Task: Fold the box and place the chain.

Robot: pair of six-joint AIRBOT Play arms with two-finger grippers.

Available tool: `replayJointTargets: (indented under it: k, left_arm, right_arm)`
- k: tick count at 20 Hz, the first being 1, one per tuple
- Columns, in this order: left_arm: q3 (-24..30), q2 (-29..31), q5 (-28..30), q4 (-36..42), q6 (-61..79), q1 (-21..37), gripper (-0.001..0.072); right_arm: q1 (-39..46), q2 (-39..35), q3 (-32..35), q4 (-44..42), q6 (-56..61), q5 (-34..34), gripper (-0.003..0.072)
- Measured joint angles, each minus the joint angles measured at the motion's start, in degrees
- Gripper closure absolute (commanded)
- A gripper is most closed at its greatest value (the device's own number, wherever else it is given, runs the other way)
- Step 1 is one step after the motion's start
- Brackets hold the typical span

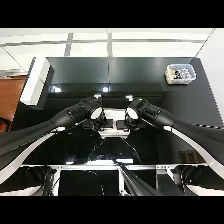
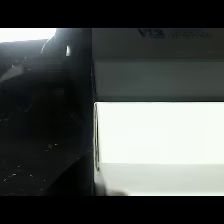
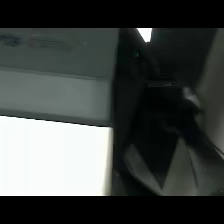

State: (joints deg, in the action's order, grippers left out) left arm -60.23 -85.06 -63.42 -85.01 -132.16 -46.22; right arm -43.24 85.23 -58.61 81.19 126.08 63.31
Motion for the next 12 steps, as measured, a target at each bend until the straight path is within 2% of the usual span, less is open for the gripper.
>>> replayJointTargets:
  k: [4, 7, 12]
  left_arm:
    - [0.0, 0.0, 0.17, 0.22, -0.22, 0.0, 0.0682]
    - [0.0, 0.02, 0.11, 0.24, -0.24, 0.0, 0.0683]
    - [0.0, 0.0, -0.02, 0.26, -0.24, 0.0, 0.0682]
  right_arm:
    - [0.0, -0.55, -1.73, 0.07, -0.04, 0.57, 0.0418]
    - [0.02, -2.49, -3.08, 0.44, -1.22, 3.41, 0.0418]
    - [1.31, -9.62, -4.61, 2.01, -4.33, 8.9, 0.0418]
